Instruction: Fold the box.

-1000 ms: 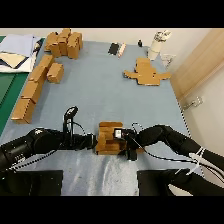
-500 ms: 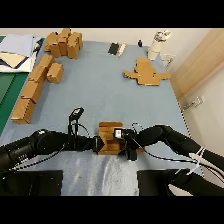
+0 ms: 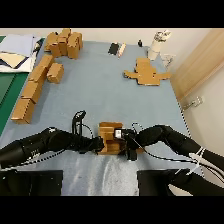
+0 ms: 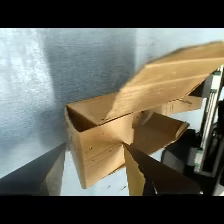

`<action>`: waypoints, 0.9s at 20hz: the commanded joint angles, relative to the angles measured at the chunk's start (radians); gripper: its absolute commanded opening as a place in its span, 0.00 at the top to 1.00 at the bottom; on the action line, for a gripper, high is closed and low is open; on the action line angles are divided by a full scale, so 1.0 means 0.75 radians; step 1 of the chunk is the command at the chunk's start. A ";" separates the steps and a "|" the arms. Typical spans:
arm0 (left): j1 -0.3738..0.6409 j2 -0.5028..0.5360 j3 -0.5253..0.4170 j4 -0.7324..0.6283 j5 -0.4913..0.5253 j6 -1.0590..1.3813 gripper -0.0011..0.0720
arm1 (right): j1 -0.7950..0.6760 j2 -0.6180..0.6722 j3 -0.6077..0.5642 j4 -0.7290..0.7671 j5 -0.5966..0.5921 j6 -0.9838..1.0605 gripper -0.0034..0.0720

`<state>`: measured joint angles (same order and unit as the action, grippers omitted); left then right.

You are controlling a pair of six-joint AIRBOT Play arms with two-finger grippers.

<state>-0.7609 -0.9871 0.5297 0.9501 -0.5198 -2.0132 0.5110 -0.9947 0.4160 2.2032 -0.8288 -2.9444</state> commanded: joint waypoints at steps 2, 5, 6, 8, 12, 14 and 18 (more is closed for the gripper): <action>-0.017 -0.094 0.112 0.149 -0.109 -0.167 0.28 | 0.000 -0.001 0.001 0.000 0.001 0.001 0.29; -0.067 -0.131 0.207 0.389 -0.240 -0.408 0.46 | 0.000 -0.001 0.000 0.000 0.001 0.001 0.29; -0.096 -0.131 0.235 0.456 -0.252 -0.478 0.47 | 0.000 -0.001 0.000 0.000 0.001 0.000 0.29; -0.138 -0.142 0.282 0.538 -0.315 -0.561 0.47 | 0.000 -0.001 0.000 0.000 0.001 0.000 0.29; -0.216 -0.246 0.359 0.552 -0.379 -0.629 0.46 | 0.000 -0.001 0.001 0.000 0.001 0.001 0.29; -0.243 -0.306 0.417 0.565 -0.381 -0.649 0.46 | 0.000 -0.001 0.000 0.000 0.001 0.001 0.29; -0.272 -0.404 0.529 0.667 -0.486 -0.766 0.46 | 0.000 -0.001 0.001 0.000 0.001 0.001 0.29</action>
